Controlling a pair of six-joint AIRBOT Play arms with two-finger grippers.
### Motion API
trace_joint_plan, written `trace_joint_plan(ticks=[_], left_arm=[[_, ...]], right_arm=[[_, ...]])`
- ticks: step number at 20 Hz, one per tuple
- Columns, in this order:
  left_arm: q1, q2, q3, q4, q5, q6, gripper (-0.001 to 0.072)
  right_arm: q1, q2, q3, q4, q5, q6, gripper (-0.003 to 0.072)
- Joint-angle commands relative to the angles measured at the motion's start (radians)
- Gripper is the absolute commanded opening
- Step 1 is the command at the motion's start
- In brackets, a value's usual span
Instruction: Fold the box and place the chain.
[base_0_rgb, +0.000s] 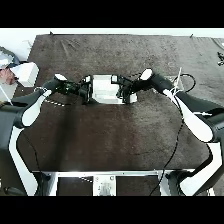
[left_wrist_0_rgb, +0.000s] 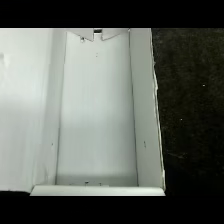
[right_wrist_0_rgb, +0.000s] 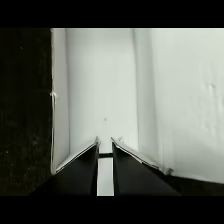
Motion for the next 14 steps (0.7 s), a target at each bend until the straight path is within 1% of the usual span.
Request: trace_joint_plan(ticks=[1,9,10,11,12,14], left_arm=[[0.0,0.0,0.0,0.0,0.001,0.0,0.0362],[0.0,0.0,0.0,0.0,0.002,0.0,0.0362],[0.0,0.0,0.0,0.0,0.001,0.0,0.0362],[0.0,0.0,0.0,0.0,0.001,0.0,0.0362],[0.0,0.0,0.0,0.0,0.001,0.0,0.0362],[0.0,0.0,0.0,0.0,0.001,0.0,0.0362]], right_arm=[[0.024,-0.025,0.0,0.0,-0.022,0.001,0.0158],[0.024,-0.028,0.0,0.025,-0.047,0.001,0.0161],[0.024,-0.028,0.0,0.027,-0.046,0.001,0.0221],[0.024,-0.028,0.0,0.027,-0.046,0.001,0.0352],[0.024,-0.028,0.0,0.027,-0.046,0.001,0.0368],[0.024,-0.028,0.0,0.027,-0.046,0.0,0.0369]])
